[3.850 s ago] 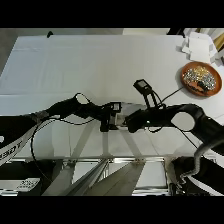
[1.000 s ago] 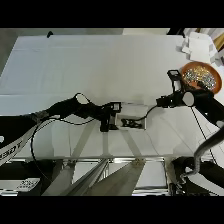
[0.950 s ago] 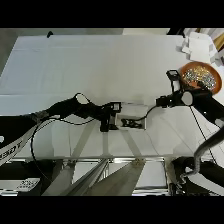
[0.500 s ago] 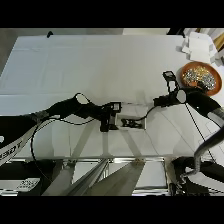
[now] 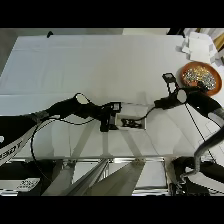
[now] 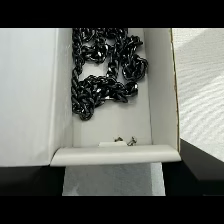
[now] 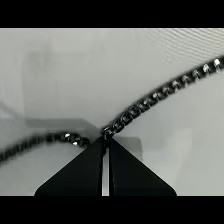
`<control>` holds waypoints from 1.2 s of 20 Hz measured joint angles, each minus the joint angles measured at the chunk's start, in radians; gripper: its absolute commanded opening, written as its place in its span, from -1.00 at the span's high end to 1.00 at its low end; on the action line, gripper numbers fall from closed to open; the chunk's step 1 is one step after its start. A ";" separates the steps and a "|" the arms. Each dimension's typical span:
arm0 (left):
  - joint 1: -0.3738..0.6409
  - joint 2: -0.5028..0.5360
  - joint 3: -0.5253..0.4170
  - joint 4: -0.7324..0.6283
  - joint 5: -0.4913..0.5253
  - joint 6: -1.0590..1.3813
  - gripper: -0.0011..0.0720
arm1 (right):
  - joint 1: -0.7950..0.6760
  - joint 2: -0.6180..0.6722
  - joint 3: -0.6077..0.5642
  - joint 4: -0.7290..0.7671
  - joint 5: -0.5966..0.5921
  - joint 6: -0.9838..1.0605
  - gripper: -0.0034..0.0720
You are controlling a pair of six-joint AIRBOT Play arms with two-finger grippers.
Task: Fold the box and place the chain.
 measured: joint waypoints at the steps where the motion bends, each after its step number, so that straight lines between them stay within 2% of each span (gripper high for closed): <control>1: 0.000 0.000 0.000 0.000 0.000 0.000 -0.10 | 0.000 0.024 0.002 -0.003 -0.002 0.000 0.88; 8: 0.000 0.000 0.000 0.000 0.000 0.000 -0.10 | 0.026 0.265 0.002 -0.010 0.165 -0.015 0.88; 15: 0.000 0.000 0.000 0.000 0.000 0.000 -0.10 | 0.167 0.473 0.002 0.042 0.319 -0.024 0.88; 18: 0.000 0.000 0.000 0.000 0.000 0.000 -0.10 | 0.241 0.514 0.002 0.119 0.325 -0.025 0.88; 24: 0.000 0.000 0.000 0.000 0.000 0.000 -0.10 | 0.370 0.536 0.002 0.256 0.228 -0.025 0.88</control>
